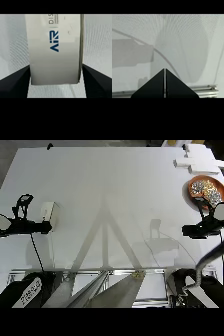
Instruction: Fold the box and place the chain.
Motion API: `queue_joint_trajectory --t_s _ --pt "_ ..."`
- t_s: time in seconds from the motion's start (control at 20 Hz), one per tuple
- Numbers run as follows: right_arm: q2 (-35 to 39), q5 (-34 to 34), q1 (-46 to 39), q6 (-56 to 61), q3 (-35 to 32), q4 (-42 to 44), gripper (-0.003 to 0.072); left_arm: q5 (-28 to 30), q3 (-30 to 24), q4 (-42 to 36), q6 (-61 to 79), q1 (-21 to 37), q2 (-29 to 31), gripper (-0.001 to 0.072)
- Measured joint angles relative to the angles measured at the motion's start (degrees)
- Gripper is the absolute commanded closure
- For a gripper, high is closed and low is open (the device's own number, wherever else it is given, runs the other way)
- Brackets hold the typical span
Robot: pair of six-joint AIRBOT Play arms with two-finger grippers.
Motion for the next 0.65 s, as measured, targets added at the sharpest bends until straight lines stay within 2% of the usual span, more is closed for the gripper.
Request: queue_joint_trajectory --t_s 0.15,0.45,0.65 --pt "0.0 0.0 0.0 0.0 0.0 0.0 0.0664 0.1 -0.3 0.0 -1.1 0.0 3.4 0.0014" --pt "0.0 0.0 0.0 0.0 0.0 0.0 0.0664 -0.1 -0.4 -0.2 -1.7 0.0 14.5 0.0014" --pt "0.0 0.0 0.0 0.0 0.0 0.0 0.0664 -0.5 -0.5 -0.2 -1.7 -1.8 17.6 0.0014"
